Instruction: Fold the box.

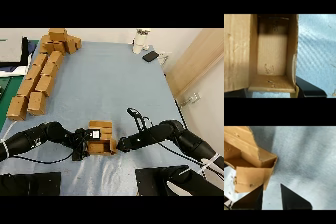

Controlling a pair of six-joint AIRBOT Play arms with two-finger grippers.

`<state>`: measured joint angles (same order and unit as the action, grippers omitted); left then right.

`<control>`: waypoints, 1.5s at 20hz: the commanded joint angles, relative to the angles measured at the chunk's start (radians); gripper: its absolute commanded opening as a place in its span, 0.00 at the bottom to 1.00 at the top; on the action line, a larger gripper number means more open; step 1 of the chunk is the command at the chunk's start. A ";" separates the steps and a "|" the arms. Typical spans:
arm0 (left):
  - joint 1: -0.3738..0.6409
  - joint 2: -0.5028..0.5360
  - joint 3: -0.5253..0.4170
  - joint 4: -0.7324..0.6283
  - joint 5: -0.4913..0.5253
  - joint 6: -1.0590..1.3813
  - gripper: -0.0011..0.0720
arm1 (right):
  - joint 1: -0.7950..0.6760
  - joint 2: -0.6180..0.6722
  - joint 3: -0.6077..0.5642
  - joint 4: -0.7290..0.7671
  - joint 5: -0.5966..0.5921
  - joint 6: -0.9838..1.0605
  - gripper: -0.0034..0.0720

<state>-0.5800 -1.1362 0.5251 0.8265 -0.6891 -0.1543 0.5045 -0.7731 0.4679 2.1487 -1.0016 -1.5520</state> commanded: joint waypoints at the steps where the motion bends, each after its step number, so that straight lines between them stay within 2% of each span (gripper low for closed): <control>1: 0.000 0.000 0.000 0.000 0.000 0.000 0.71 | 0.001 0.006 0.006 0.035 0.001 0.007 0.55; 2: 0.000 0.000 0.000 0.000 0.000 0.000 0.71 | 0.004 0.005 0.006 0.037 0.012 0.007 0.69; 3: 0.000 0.000 0.000 0.000 0.000 0.000 0.71 | 0.015 -0.002 0.006 0.045 0.033 0.008 0.75; 7: 0.000 0.000 0.000 0.000 0.000 0.000 0.71 | 0.129 -0.091 0.019 0.030 0.151 0.081 0.75; 10: 0.000 0.000 0.000 0.000 0.000 0.000 0.71 | 0.221 -0.185 0.100 -0.141 0.151 0.273 0.75; 12: 0.000 0.000 0.000 0.000 0.000 0.000 0.71 | 0.291 -0.235 0.175 -0.296 0.106 0.449 0.75; 16: 0.000 0.000 0.000 0.000 0.000 0.000 0.71 | 0.417 -0.351 0.348 -0.541 -0.099 0.753 0.75; 20: 0.000 0.000 0.000 0.000 0.000 0.000 0.71 | 0.488 -0.476 0.460 -0.578 -0.206 0.900 0.75; 24: 0.000 0.000 0.000 0.000 0.000 0.000 0.71 | 0.500 -0.558 0.481 -0.570 -0.230 0.917 0.73; 27: 0.000 0.000 0.000 0.000 0.000 0.000 0.71 | 0.500 -0.587 0.481 -0.570 -0.230 0.933 0.53; 29: 0.000 0.000 0.000 0.000 0.000 0.000 0.71 | 0.499 -0.595 0.481 -0.570 -0.230 0.951 0.32; 30: 0.000 0.000 0.000 0.000 0.000 0.000 0.71 | 0.499 -0.597 0.481 -0.570 -0.230 0.952 0.15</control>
<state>-0.5800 -1.1362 0.5251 0.8265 -0.6888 -0.1543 1.0016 -1.3502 0.9447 1.5806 -1.2251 -0.6270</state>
